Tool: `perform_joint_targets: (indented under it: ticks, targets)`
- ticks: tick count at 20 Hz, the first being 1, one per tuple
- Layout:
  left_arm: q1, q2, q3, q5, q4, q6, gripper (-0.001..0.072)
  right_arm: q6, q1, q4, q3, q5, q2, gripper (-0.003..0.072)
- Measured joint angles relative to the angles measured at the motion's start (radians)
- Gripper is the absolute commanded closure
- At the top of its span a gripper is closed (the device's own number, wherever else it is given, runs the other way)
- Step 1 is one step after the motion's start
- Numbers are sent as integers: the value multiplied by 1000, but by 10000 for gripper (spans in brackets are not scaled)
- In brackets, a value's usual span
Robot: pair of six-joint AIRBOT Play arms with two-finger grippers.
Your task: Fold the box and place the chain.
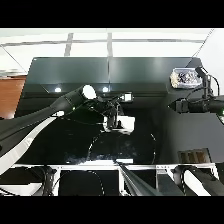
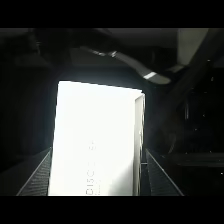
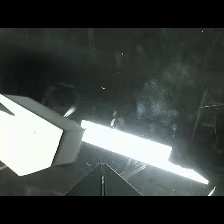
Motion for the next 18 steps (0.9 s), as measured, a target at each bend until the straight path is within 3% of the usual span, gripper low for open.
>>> perform_joint_targets:
  ticks: [10,15,16,17,18]
  targets:
    - [-26,-2,-1,0,67,50,2,0,0,0,0,-2,0,669]
    - [-68,-34,-2,71,94,55,5,4,0,0,0,-2,0,669]
    - [-79,-42,-2,91,97,55,89,5,0,0,0,-2,0,669]
    - [-87,-49,-2,105,98,53,273,6,0,0,0,-2,0,669]
    - [-93,-53,-1,117,100,48,388,8,0,0,0,-2,0,669]
